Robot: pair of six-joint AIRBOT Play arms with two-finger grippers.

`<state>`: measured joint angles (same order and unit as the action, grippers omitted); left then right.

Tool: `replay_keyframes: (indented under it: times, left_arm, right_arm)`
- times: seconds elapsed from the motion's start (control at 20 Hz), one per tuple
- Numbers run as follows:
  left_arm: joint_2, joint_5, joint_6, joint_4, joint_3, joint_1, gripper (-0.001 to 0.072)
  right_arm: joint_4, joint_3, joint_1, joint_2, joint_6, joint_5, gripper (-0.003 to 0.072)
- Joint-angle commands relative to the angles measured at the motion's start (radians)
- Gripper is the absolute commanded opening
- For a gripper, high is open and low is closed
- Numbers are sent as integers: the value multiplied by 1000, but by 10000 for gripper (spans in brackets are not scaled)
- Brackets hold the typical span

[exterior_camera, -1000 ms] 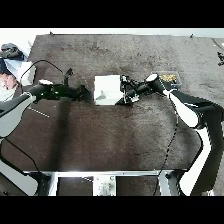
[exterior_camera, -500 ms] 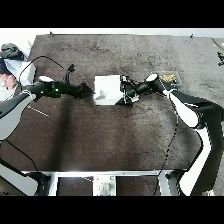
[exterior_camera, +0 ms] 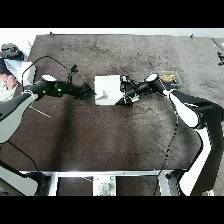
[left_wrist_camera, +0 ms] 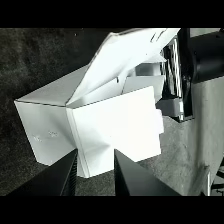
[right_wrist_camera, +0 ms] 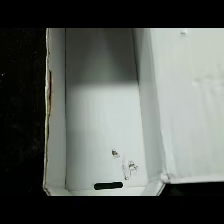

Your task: Fold the box and place the chain.

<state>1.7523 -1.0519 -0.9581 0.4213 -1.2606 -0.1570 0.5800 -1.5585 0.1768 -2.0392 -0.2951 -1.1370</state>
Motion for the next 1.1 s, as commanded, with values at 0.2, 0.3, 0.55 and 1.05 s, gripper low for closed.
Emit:
replay_keyframes:
  times: [0.2,0.3,0.55,1.05]
  left_arm:
    - [-1,23,-320,340,-122,-75,313]
    - [-1,22,-383,404,-152,-97,365]
    - [0,22,-586,586,-224,-154,364]
    - [26,20,-807,752,-280,-222,363]
  right_arm:
    - [0,0,0,-1,0,0,444]
    - [-1,0,0,-1,1,0,444]
    - [-1,0,0,-1,1,0,444]
    - [0,0,0,-1,0,0,444]
